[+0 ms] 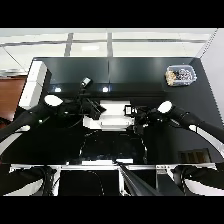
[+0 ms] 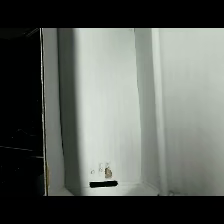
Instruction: Fold the box and place the chain.
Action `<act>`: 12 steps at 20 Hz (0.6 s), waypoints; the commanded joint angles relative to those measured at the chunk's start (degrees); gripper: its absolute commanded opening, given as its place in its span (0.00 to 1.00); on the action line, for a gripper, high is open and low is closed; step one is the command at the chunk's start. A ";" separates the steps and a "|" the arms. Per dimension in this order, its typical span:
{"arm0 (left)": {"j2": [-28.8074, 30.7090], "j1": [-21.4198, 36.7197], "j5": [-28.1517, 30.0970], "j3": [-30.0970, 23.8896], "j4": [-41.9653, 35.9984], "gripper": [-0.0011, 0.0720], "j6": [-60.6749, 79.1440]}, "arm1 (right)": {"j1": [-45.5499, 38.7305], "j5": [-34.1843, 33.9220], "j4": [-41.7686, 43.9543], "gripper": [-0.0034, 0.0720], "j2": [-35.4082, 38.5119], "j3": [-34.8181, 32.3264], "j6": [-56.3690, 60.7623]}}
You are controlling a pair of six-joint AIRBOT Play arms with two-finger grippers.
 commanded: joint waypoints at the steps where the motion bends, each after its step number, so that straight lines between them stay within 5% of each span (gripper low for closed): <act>1: 7.72 1.42 -2.75 1.75 6.99 0.05 -0.09 | 0.07 0.02 0.04 0.08 -0.04 -0.02 -0.02; 5: 12.22 2.23 -11.63 -2.86 10.80 0.06 6.27 | 0.04 0.02 0.04 0.08 -0.04 -0.02 -0.02; 7: 11.82 2.27 -11.47 -5.20 19.67 0.06 11.56 | 0.04 0.02 0.04 0.08 -0.04 -0.02 -0.02; 8: 11.63 2.23 -11.37 -5.57 23.78 0.16 16.68 | 0.07 0.02 0.02 0.08 -0.04 -0.02 -0.02; 9: 11.30 2.23 -10.40 -5.75 26.91 0.64 22.58 | 0.07 0.02 0.04 0.08 -0.04 -0.02 -0.02; 10: 10.86 2.23 -7.56 -5.77 28.50 0.98 24.37 | 0.04 0.02 0.04 0.08 -0.04 -0.02 -0.02; 12: 9.88 2.27 -2.93 -5.49 29.38 0.98 24.37 | 0.04 0.02 0.02 0.08 -0.04 -0.02 -0.02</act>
